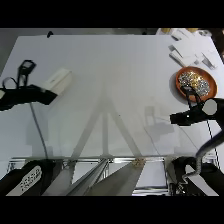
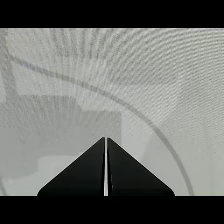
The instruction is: Fold the box and place the chain.
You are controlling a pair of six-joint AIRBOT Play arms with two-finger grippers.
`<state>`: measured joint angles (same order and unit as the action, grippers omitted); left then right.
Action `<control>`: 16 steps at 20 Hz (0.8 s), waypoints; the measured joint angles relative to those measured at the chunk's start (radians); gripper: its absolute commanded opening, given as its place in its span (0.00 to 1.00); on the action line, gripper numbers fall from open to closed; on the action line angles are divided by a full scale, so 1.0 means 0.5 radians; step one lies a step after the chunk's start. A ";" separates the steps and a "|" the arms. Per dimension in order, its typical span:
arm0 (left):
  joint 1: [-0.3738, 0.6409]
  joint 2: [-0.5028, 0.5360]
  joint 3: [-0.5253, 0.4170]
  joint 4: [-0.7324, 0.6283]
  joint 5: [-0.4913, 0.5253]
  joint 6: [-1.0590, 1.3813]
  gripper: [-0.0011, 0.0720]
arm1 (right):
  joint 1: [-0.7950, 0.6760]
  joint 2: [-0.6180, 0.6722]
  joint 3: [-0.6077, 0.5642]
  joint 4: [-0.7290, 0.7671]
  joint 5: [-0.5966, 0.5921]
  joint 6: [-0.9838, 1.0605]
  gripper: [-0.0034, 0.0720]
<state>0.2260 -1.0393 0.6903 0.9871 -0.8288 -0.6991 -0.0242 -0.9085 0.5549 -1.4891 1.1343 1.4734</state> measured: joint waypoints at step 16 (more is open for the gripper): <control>0.277 -0.274 -0.003 0.356 -0.231 -0.833 0.97 | 0.000 0.000 0.000 0.000 0.000 0.001 0.07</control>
